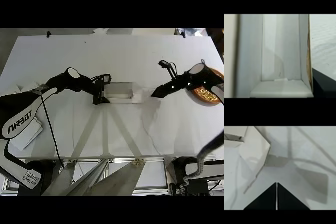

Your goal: Fold the box and place the chain.

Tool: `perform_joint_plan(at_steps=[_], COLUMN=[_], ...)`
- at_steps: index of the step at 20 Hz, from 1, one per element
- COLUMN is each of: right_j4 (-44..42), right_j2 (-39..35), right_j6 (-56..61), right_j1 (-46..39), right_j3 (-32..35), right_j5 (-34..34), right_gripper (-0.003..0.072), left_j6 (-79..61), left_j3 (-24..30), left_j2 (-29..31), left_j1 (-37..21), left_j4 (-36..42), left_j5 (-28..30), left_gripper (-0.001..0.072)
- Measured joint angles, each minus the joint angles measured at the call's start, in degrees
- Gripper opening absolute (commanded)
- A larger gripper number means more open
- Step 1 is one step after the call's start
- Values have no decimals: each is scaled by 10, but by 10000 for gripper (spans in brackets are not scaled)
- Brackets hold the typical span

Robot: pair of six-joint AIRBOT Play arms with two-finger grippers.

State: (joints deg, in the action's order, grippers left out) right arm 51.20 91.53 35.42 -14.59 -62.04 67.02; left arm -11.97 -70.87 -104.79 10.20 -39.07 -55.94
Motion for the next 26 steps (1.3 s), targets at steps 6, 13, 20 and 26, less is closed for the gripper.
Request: perform_joint_plan(at_steps=[6,13,20,26], right_j4=[-50,-83,-153,-196], right_j2=[42,60,62,63], right_j6=[2,0,-26,-40], right_j1=[19,42,45,45], right_j3=[1,1,1,1], right_j5=[7,7,38,61], right_gripper=[9,9,10,10], left_j6=[16,19,2,-5], left_j3=[0,0,0,0], left_j2=[0,0,0,0], left_j1=[0,0,0,0], left_j4=[-16,-20,-22,-22], left_j5=[2,3,6,9], left_gripper=[516,516,516,516])
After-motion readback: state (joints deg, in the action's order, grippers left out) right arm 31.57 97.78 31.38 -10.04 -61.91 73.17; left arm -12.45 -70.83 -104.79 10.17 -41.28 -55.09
